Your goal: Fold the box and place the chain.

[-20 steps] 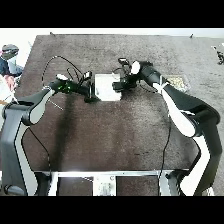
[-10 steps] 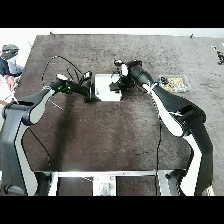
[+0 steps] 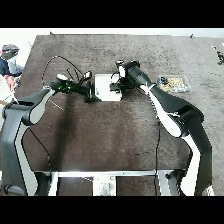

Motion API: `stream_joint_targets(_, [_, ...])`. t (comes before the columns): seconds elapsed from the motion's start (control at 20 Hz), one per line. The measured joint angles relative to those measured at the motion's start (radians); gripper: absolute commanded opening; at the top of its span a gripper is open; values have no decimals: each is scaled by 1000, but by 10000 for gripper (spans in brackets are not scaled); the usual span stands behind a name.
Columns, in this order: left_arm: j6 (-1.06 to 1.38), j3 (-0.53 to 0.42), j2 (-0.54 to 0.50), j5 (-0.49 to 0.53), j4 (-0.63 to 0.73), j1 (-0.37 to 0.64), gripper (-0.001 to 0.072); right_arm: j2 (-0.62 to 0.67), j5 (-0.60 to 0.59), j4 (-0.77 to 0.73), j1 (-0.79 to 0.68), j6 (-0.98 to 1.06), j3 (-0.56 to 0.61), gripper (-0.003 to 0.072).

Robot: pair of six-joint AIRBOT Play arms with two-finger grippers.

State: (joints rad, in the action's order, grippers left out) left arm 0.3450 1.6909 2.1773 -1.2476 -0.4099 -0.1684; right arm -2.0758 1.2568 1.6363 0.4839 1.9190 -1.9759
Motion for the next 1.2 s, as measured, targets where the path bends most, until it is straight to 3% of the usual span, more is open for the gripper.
stream_joint_targets(0.15, [0,0,0,0,0,0,415,-2,9,7,7,19,0,262])
stream_joint_targets(0.2, [0,0,0,0,0,0,415,-6,9,8,8,23,0,176])
stream_joint_targets(0.35, [0,0,0,0,0,0,414,-14,7,14,15,32,0,171])
stream_joint_targets(0.4, [0,0,0,0,0,0,415,-15,4,19,18,37,0,101])
stream_joint_targets(0.6, [0,0,0,0,0,0,415,-18,-1,35,20,47,0,91])
stream_joint_targets(0.65, [0,0,0,0,0,0,415,-18,-2,36,21,50,0,15])
stream_joint_targets(0.9, [0,0,0,1,1,0,415,-18,-8,43,21,65,0,14])
stream_joint_targets(0.95, [0,0,0,1,1,0,414,-18,-9,44,21,66,0,52])
stream_joint_targets(1.0, [0,0,0,1,1,0,414,-18,-10,48,22,66,0,254])
stream_joint_targets(1.05, [3,0,0,0,0,0,415,-19,-14,55,22,66,0,307])
stream_joint_targets(1.2, [3,0,0,0,0,0,415,-18,-15,53,22,77,0,308])
